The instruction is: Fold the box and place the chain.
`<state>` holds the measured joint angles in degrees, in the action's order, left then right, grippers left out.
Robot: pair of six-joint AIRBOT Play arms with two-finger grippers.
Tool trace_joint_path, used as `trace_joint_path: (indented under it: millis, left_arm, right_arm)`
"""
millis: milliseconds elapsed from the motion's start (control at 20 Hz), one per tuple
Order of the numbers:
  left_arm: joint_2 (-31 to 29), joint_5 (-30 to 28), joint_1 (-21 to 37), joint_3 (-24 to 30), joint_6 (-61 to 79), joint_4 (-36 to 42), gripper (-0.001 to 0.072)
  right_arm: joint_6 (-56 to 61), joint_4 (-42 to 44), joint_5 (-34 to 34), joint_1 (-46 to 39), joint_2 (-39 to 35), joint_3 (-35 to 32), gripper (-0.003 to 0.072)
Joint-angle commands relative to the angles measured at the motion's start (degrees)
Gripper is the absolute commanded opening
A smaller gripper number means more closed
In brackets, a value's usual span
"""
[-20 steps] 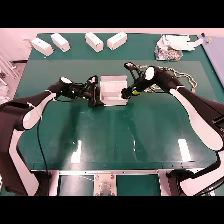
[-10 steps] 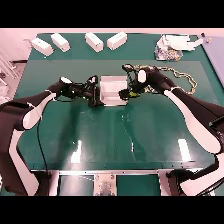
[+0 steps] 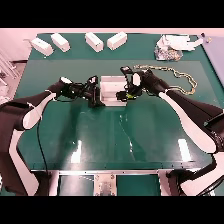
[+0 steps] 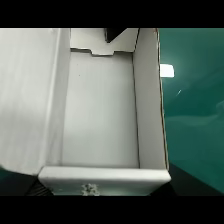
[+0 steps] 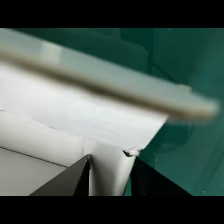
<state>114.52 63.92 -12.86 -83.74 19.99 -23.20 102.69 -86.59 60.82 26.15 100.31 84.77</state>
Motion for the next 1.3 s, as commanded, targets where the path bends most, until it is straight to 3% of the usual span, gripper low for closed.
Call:
trace_joint_path:
  millis: [0, 150, 250, 400, 550, 650, 750, 850, 1250]
  left_arm:
    - [0.0, 0.2, 0.0, 0.0, 0.0, 0.1, 0.0368]
    - [0.0, 0.2, 0.0, 0.0, 0.0, 0.1, 0.0368]
    - [0.0, 0.2, 0.0, 0.0, 0.0, 0.1, 0.0368]
    - [0.0, 0.2, 0.0, 0.0, 0.0, 0.1, 0.0368]
    - [0.0, 0.2, 0.0, 0.0, 0.0, 0.1, 0.0368]
    - [0.0, 0.2, 0.0, 0.0, 0.0, 0.1, 0.0368]
    - [0.0, 0.2, 0.0, 0.0, 0.0, 0.1, 0.0368]
    - [0.0, 0.2, 0.0, 0.0, 0.0, 0.1, 0.0369]
    - [0.0, 0.1, 0.0, 0.0, 0.0, 0.1, 0.0368]
  right_arm:
    - [0.9, -0.3, 0.0, 0.2, 0.4, 0.1, 0.0268]
    - [0.9, -0.4, 0.1, 0.6, 1.5, 0.0, 0.0268]
    - [0.9, -0.7, 0.1, 1.1, 1.9, 0.0, 0.0211]
    - [1.1, -1.4, -0.2, 1.2, 1.9, 0.1, 0.0069]
    - [1.9, -2.2, -0.4, 1.3, 1.9, 0.3, 0.0013]
    - [1.9, -2.3, -0.4, 1.2, 1.9, 0.9, 0.0209]
    - [1.9, -3.3, -0.3, 1.2, 1.8, 2.0, 0.0254]
    - [1.9, -4.5, 0.0, 1.2, 1.6, 3.5, 0.0407]
    - [0.3, -10.2, 4.7, -0.3, -1.7, 6.2, 0.0424]
